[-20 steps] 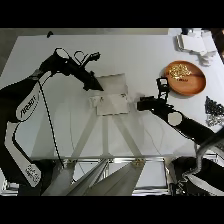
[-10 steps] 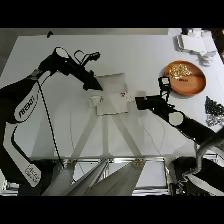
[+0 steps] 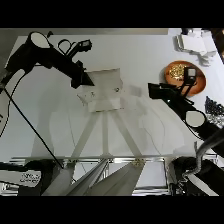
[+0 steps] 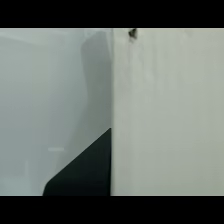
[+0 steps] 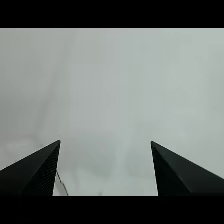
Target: Fold the box and place the chain.
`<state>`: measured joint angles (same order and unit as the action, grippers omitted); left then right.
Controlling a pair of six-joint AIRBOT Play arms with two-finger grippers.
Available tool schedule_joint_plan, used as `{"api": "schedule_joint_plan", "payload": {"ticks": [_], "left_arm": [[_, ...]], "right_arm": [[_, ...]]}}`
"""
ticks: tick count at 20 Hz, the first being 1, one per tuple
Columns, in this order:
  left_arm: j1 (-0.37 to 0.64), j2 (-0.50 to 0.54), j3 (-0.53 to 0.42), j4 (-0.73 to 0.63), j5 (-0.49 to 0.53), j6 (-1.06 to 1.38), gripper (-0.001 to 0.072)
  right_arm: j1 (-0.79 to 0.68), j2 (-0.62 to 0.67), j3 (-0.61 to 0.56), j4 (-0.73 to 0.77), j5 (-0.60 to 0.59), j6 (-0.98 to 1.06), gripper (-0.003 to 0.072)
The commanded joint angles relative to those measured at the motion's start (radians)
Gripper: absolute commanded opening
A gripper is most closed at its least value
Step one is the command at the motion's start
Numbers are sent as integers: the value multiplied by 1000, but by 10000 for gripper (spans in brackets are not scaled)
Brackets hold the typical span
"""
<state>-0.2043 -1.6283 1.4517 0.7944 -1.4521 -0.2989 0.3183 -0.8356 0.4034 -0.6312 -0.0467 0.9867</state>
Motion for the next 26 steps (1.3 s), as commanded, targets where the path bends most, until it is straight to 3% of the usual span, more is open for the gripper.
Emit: {"api": "schedule_joint_plan", "payload": {"ticks": [1, 7, 11, 15, 26], "left_arm": [[-23, 40, -189, -97, 114, 154, 4], [-129, -34, -227, -45, 190, 484, 4], [-172, -39, -227, -50, 330, 499, 4], [-167, -71, -228, -107, 371, 498, 2], [-162, -135, -228, -69, 330, 404, 5]], "right_arm": [[-101, 68, 1, -1, 11, 0, 653], [-140, 69, 1, -1, 53, 0, 650], [-140, 69, 1, -1, 109, -1, 649], [-140, 69, 1, -2, 164, -1, 649], [-140, 69, 1, -54, 190, 0, 648]]}}
